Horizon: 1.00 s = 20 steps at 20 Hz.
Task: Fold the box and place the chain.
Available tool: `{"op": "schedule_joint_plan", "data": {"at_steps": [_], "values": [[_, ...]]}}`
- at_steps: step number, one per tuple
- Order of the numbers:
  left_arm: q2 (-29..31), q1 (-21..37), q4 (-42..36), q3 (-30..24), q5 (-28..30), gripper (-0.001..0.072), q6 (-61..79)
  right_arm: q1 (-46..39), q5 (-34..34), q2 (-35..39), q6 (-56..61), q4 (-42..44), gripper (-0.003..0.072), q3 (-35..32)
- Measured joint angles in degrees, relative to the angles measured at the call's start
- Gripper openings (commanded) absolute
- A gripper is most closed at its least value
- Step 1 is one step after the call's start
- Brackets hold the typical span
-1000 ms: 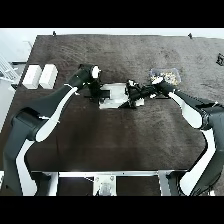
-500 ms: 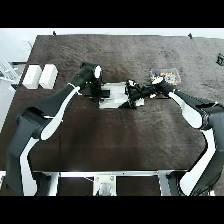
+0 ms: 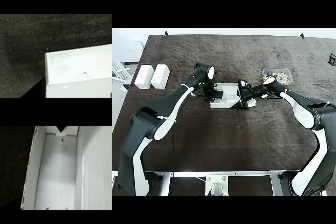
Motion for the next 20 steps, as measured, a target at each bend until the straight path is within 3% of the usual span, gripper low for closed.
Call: {"op": "schedule_joint_plan", "data": {"at_steps": [5, 6, 7, 13, 20], "values": [[0.0, 0.0, 0.1, 0.0, 0.3, 0.0032, 0.4, 0.0, -0.2, 0.0, 0.0, 0.0, 0.0592, 0.0], [0.0, 0.0, 0.1, 0.0, 0.4, 0.0250, 0.6, 0.0, -0.2, 0.0, -0.1, 0.0, 0.0592, 0.0], [-0.1, -0.1, 0.6, 0.0, 0.5, 0.0531, 0.9, -0.1, -0.9, 0.0, -0.2, 0.1, 0.0592, 0.0], [0.0, -0.1, -0.5, 1.3, 0.1, 0.0520, 0.6, -0.1, -0.4, 0.0, -0.2, 0.0, 0.0592, 0.0], [2.1, 0.0, -1.3, 3.3, -7.4, 0.0520, 5.6, -0.1, -0.3, 0.0, -0.1, 0.1, 0.0592, 0.0]]}}
